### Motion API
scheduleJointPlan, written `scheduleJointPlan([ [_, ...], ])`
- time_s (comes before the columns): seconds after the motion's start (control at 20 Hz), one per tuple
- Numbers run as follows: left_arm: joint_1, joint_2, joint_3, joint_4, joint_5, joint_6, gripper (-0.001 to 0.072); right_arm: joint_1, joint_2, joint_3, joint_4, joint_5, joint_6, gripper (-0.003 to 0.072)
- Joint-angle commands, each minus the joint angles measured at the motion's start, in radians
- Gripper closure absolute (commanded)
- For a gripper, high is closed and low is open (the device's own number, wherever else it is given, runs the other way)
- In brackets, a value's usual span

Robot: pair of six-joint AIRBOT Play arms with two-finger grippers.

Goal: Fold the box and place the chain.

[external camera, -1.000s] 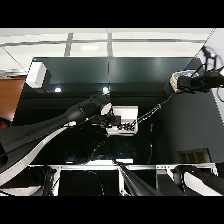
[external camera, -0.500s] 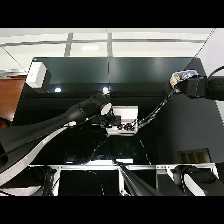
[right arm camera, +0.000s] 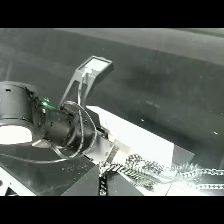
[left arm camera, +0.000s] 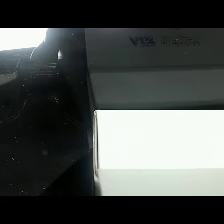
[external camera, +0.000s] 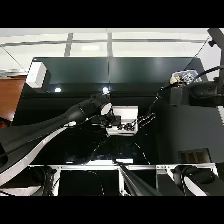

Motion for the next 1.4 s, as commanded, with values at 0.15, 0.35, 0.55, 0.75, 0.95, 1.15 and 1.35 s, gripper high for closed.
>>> scheduleJointPlan([
  [0.15,0.0,0.0,0.0,0.0,-0.002,0.0,0.068,0.026,-0.017,-0.068,0.092,-0.101,0.021,0.0665],
  [0.35,0.0,0.0,0.0,0.0,-0.001,0.0,0.068,0.075,-0.031,-0.188,0.09,-0.179,0.022,0.0665],
  [0.55,0.0,0.0,0.0,0.0,-0.001,0.0,0.068,0.082,-0.039,-0.341,0.093,-0.281,0.044,0.0665],
  [0.75,-0.001,0.0,0.0,0.0,-0.001,0.0,0.068,0.093,-0.08,-0.388,0.12,-0.295,0.048,0.0665],
  [0.95,-0.001,0.0,0.0,0.0,-0.001,0.0,0.068,0.143,-0.108,-0.388,0.138,-0.322,0.048,0.0665],
  [1.15,-0.001,0.0,0.0,0.0,-0.001,0.0,0.068,0.146,-0.112,-0.357,0.233,-0.317,-0.026,0.0665],
  [1.35,-0.001,0.0,0.0,0.0,-0.001,0.0,0.068,0.097,-0.112,-0.213,0.231,-0.239,-0.036,0.0666],
])
